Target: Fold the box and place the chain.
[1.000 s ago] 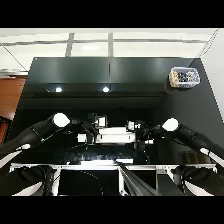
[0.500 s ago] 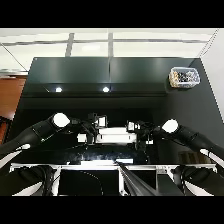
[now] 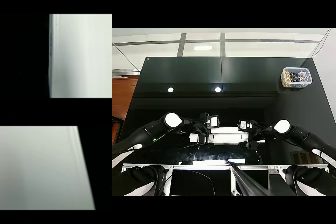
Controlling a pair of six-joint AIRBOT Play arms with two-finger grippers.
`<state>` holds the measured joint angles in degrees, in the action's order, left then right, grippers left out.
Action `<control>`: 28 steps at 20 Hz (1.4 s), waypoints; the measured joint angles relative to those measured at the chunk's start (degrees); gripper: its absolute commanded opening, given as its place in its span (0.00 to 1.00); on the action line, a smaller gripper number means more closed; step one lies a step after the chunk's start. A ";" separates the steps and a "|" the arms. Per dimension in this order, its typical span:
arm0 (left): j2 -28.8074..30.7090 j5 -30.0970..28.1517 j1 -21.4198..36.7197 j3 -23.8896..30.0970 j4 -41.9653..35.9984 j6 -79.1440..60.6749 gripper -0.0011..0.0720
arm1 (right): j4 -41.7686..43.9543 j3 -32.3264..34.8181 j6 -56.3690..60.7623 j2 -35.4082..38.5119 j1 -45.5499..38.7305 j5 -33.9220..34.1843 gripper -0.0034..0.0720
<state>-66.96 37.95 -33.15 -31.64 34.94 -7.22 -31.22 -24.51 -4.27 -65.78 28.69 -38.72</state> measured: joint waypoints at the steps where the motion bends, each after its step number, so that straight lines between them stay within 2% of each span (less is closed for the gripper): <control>1: 0.00 0.00 0.00 -0.02 0.00 0.00 0.05 | -0.52 0.00 0.20 0.00 0.00 0.00 0.95; 7: 0.00 0.04 0.00 0.00 0.00 0.00 0.05 | -1.64 0.11 0.92 0.00 0.04 0.02 0.94; 8: 0.00 0.04 0.00 0.00 0.00 0.00 0.05 | -1.73 0.11 0.94 0.00 0.07 0.02 0.81; 9: 0.00 0.04 -0.02 0.00 0.00 0.00 0.05 | -1.84 0.11 0.98 0.00 0.24 0.44 0.63; 17: 0.02 0.11 0.00 -0.02 0.09 -0.02 0.06 | -4.76 0.35 2.67 0.00 3.06 1.64 0.62; 18: 0.02 0.09 0.00 -0.02 0.11 -0.02 0.09 | -4.90 0.35 2.93 -0.02 3.19 1.88 0.62; 20: 0.04 -0.52 0.00 -0.26 -0.22 0.04 0.51 | -5.03 0.39 3.28 -0.07 3.37 2.36 0.62; 21: 0.15 -0.44 0.00 -0.37 -0.20 0.09 0.60 | -5.11 0.39 3.43 -0.07 3.37 2.38 0.62; 22: 0.39 -0.26 0.02 -0.50 0.17 0.46 0.63 | -5.16 0.39 3.50 -0.07 3.41 2.43 0.62; 24: 1.44 -0.07 0.17 -0.90 1.16 2.45 0.76 | -5.22 0.39 3.67 -0.07 3.41 2.54 0.62; 26: 3.50 0.11 0.66 -1.14 4.02 5.75 0.80 | -5.33 0.39 3.76 -0.07 3.41 2.60 0.62; 28: 6.56 0.39 1.60 -1.27 8.74 10.67 0.80 | -5.40 0.39 3.82 -0.07 3.41 2.64 0.62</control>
<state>-60.40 38.35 -31.55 -32.91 43.68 3.44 -36.62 -24.12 -0.45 -65.84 32.10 -36.07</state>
